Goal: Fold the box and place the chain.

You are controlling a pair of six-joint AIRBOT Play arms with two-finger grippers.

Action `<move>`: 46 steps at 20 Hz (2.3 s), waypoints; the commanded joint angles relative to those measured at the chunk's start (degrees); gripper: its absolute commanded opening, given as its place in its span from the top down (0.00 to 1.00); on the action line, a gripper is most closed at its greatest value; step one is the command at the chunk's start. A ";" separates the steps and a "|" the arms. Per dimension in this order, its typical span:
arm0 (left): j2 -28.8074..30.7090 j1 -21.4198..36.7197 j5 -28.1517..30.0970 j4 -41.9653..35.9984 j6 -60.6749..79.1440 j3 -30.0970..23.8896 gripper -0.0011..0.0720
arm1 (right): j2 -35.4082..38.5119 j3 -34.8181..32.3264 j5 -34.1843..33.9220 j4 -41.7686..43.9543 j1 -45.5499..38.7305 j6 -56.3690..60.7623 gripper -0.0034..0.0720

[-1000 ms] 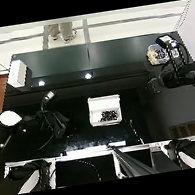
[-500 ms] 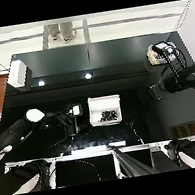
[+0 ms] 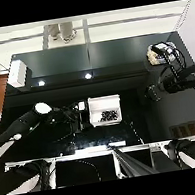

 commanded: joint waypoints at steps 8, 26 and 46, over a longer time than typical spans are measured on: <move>-0.55 -0.17 -0.61 -1.88 0.48 0.22 0.07 | -0.02 -0.46 -3.28 3.80 0.07 0.02 0.00; -0.55 -0.17 -0.66 -1.27 0.46 0.17 0.52 | -21.29 1.01 -8.31 22.56 6.88 -37.16 0.01; -0.55 -0.17 -0.59 -1.27 0.46 0.17 0.50 | -22.51 -2.78 -13.84 27.58 13.79 -59.39 0.01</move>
